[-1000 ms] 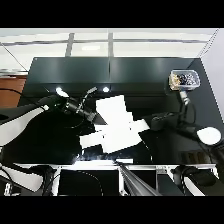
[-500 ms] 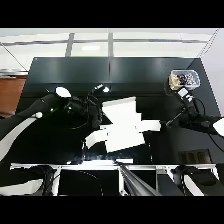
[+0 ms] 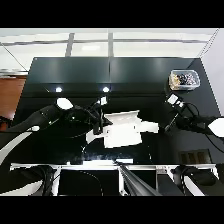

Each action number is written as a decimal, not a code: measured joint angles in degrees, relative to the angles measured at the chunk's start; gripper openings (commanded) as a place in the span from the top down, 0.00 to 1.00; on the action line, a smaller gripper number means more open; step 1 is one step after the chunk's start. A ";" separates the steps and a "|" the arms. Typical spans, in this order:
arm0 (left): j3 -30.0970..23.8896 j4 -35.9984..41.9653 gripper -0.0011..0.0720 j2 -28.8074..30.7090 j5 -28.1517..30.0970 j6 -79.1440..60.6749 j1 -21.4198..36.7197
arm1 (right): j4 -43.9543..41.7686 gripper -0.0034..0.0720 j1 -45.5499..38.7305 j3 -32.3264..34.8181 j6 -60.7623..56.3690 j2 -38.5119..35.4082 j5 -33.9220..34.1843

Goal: Fold the box and place the chain.

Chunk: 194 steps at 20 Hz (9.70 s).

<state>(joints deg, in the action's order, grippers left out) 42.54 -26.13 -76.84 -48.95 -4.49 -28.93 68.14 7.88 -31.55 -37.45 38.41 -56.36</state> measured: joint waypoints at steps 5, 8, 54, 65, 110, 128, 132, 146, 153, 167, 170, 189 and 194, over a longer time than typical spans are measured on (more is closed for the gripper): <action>-0.61 -4.74 0.95 -0.79 3.72 -4.17 -0.17 | 0.48 0.07 4.28 0.00 0.66 2.40 0.37; -0.72 -3.61 0.95 -2.47 5.97 -4.28 -0.17 | -0.28 0.07 8.59 0.00 0.83 4.59 1.70; -0.35 -5.01 0.95 -4.28 4.98 -4.72 -0.61 | -30.01 0.07 14.03 -0.94 39.34 23.61 13.73; -0.37 -6.86 0.95 -3.61 3.39 -4.85 -0.61 | -37.62 0.11 14.23 4.07 49.29 25.77 10.95; 0.96 -15.02 0.46 0.09 -3.17 0.83 0.61 | -36.00 0.40 19.58 5.40 48.50 29.24 19.54; -7.87 -7.45 0.95 18.58 -2.27 39.87 -4.39 | -34.84 0.40 19.58 5.40 48.74 29.24 17.88; -9.07 -3.34 0.95 15.69 14.53 40.30 -5.51 | -34.84 0.40 19.58 5.40 48.72 29.24 17.84; -7.80 -11.28 0.91 11.54 16.13 37.46 -2.10 | -34.82 0.40 19.58 5.40 48.74 29.24 17.68; -9.22 -23.52 0.02 22.16 -0.09 27.93 7.43 | -34.82 0.40 19.58 5.40 48.72 29.24 17.81; -12.55 -20.04 0.14 12.46 2.89 7.87 -1.27 | -34.88 0.40 19.58 5.40 48.61 29.24 17.81; -12.55 -19.02 0.53 12.00 3.67 7.67 -1.62 | -34.88 0.40 19.58 5.40 48.61 29.24 17.81; -12.59 -8.52 0.78 10.95 12.39 7.30 -7.65 | -34.91 0.40 19.58 5.40 48.61 29.24 17.79; -12.59 -8.07 0.73 10.95 12.85 7.50 -8.02 | -34.91 0.40 19.58 5.40 48.61 29.24 17.81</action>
<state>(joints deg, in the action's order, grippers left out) 29.95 -34.20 -65.89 -36.10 3.01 -36.95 33.23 27.46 -26.15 11.16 67.66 -38.54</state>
